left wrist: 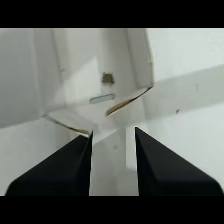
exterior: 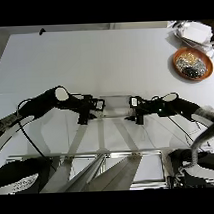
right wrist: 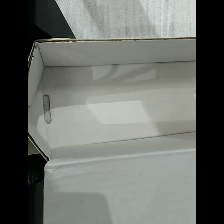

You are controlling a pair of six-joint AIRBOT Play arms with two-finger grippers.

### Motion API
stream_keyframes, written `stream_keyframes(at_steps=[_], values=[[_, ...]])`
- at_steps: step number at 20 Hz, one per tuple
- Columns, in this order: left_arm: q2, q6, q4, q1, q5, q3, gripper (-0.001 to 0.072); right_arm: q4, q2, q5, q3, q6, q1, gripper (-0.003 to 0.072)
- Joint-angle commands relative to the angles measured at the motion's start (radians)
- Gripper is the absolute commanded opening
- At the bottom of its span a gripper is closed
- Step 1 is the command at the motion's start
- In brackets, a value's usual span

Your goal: Fold the box and place the chain.

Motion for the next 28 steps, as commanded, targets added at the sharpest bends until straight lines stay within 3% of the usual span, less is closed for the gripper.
stream_keyframes(at_steps=[1, 5, 6, 7, 9, 19, 21, 23, 24, 25, 28], values=[[-0.013, 0.014, -0.011, -0.031, 0.016, 0.001, 0.0269, 0.0, 0.001, 0.0, 0.0, 0.0, 0.001, 0.0303], [-0.012, 0.012, -0.031, -0.04, 0.113, 0.001, 0.0251, 0.0, 0.001, 0.0, 0.0, 0.0, 0.001, 0.0303], [-0.012, 0.0, -0.029, -0.044, 0.13, 0.001, 0.0195, 0.0, 0.001, 0.0, 0.0, 0.0, 0.001, 0.0303], [-0.012, 0.002, -0.03, -0.046, 0.133, 0.001, 0.0184, 0.0, 0.001, 0.0, 0.0, 0.0, 0.001, 0.0303], [-0.012, 0.002, -0.031, -0.051, 0.127, 0.001, 0.0071, 0.0, 0.001, 0.0, 0.0, 0.0, 0.001, 0.0303], [-0.016, 0.002, -0.113, -0.124, 0.171, 0.001, 0.0059, 0.0, 0.001, 0.0, 0.0, 0.0, 0.001, 0.0303], [-0.024, 0.002, -0.119, -0.126, 0.166, 0.001, 0.0107, 0.0, 0.001, 0.0, 0.0, 0.0, 0.001, 0.0303], [-0.033, 0.002, -0.123, -0.126, 0.154, 0.001, 0.0233, 0.0, 0.001, 0.0, 0.0, 0.0, 0.001, 0.0303], [-0.035, 0.002, -0.123, -0.126, 0.145, 0.001, 0.0237, 0.0, 0.001, 0.0, 0.0, 0.0, 0.001, 0.0303], [-0.037, 0.002, -0.123, -0.126, 0.139, 0.001, 0.0314, 0.0, 0.001, 0.0, -0.001, 0.0, 0.001, 0.0303], [-0.038, 0.001, -0.123, -0.126, 0.137, 0.001, 0.0315, 0.0, 0.001, 0.0, 0.0, 0.0, 0.001, 0.0303]])
